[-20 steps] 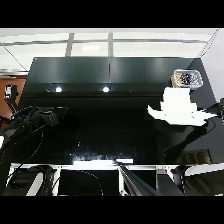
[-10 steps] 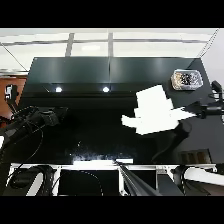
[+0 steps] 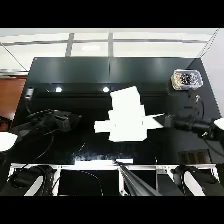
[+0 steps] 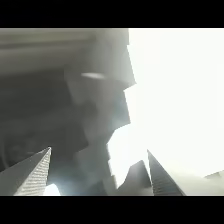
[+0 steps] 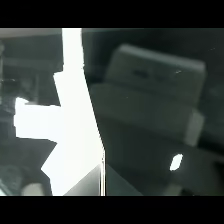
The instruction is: Fold the box and place the chain.
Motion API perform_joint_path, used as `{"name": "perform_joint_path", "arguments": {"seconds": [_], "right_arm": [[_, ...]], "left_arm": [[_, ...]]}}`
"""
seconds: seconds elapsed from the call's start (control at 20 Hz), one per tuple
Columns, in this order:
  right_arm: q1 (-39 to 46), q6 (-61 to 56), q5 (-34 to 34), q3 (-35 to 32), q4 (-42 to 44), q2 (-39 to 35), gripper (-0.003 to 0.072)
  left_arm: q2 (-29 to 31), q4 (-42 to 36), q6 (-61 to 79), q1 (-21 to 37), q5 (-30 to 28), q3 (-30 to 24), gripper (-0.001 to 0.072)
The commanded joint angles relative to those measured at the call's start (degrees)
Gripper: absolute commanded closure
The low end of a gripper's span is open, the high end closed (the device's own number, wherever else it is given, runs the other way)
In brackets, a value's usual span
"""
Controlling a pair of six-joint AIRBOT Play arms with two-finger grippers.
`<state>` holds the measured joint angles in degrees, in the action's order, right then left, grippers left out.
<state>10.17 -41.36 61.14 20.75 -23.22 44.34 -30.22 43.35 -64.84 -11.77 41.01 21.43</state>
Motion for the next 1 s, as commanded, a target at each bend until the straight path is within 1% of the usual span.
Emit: {"name": "perform_joint_path", "arguments": {"seconds": [0.0,0.05,0.1,0.2,0.3,0.45,0.5,0.6,0.75,0.8,0.95], "right_arm": [[-7.63,5.49,-7.1,-6.97,3.23,-6.82,0.067],[-9.03,6.05,-7.32,-7.41,3.08,-6.82,0.067],[-10.16,6.05,-7.65,-7.56,2.82,-6.82,0.067],[-11.8,6.03,-7.65,-7.56,2.75,-6.82,0.067],[-12.52,6.03,-7.65,-7.56,2.64,-6.82,0.067],[-12.57,5.99,-7.58,-7.56,2.64,-6.82,0.067],[-12.57,5.99,-7.56,-7.56,2.64,-6.82,0.067],[-12.57,5.99,-7.54,-7.56,2.64,-6.82,0.067],[-12.57,5.81,-7.39,-7.56,2.64,-6.82,0.067],[-12.57,5.79,-7.34,-7.56,2.64,-6.82,0.067],[-12.57,5.57,-7.37,-7.56,2.64,-6.82,0.067]], "left_arm": [[-7.45,-8.02,-0.07,-5.49,-3.76,0.13,0.0006],[-10.27,-10.78,-0.02,-5.75,-3.72,0.33,0.0006],[-13.62,-12.92,0.37,-5.73,-2.49,0.74,0.0006],[-20.48,-15.96,4.57,-5.64,1.75,2.6,0.0005],[-27.8,-19.08,11.3,-5.64,5.4,5.55,0.0006],[-37.2,-22.84,17.84,-5.64,7.82,10.99,0.0005],[-40.19,-24.33,20.59,-5.64,9.94,13.07,0.0006],[-45.59,-25.92,26.29,-5.64,16.85,17.03,0.0006],[-52.19,-25.75,30.18,-5.64,25.29,21.27,0.0006],[-53.77,-25.51,30.95,-5.64,27.32,22.12,0.0006],[-56.57,-24.26,32.06,-5.64,30.58,23.1,0.0007]]}}
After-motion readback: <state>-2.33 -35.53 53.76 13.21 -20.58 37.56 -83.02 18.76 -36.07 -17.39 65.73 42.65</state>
